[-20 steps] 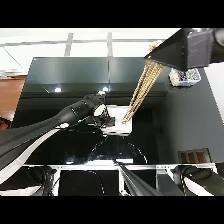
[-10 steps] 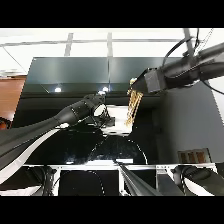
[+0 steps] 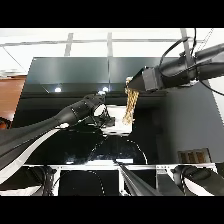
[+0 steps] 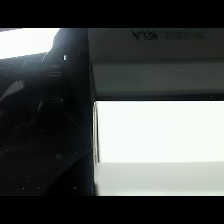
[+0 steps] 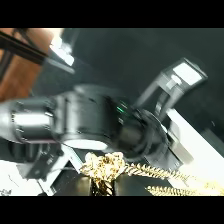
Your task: Fold the box and place the chain.
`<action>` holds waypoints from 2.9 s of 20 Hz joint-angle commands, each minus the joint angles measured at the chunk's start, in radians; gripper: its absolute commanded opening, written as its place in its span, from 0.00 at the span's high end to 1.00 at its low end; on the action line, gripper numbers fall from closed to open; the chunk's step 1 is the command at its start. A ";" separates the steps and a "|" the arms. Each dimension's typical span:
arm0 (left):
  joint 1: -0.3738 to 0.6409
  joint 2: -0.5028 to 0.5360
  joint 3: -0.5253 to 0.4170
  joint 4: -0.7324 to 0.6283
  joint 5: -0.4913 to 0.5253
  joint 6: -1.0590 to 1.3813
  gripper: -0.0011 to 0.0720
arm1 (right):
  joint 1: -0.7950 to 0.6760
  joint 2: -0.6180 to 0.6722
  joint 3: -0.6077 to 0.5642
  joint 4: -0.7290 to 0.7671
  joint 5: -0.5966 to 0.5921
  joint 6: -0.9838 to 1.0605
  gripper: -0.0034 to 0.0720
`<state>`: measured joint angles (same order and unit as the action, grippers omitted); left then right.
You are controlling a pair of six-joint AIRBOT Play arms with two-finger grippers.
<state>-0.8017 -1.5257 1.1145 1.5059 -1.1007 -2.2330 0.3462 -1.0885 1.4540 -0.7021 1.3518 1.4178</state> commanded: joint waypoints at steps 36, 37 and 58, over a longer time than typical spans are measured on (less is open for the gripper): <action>0.000 0.000 0.000 0.000 0.015 0.000 0.95 | -0.138 0.045 -0.568 -0.366 -0.205 0.114 0.68; 0.000 0.000 0.000 0.000 0.031 0.001 0.95 | -0.138 0.045 -0.568 -0.382 -0.205 0.114 0.68; 0.148 0.592 -0.386 0.358 0.098 -0.266 0.34 | -0.126 0.045 -0.569 -0.466 -0.233 0.113 0.68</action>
<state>-0.7742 -1.0966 0.9051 1.8687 -1.1294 -2.3642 0.2207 -1.0443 0.8848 -1.1538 1.1374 1.5311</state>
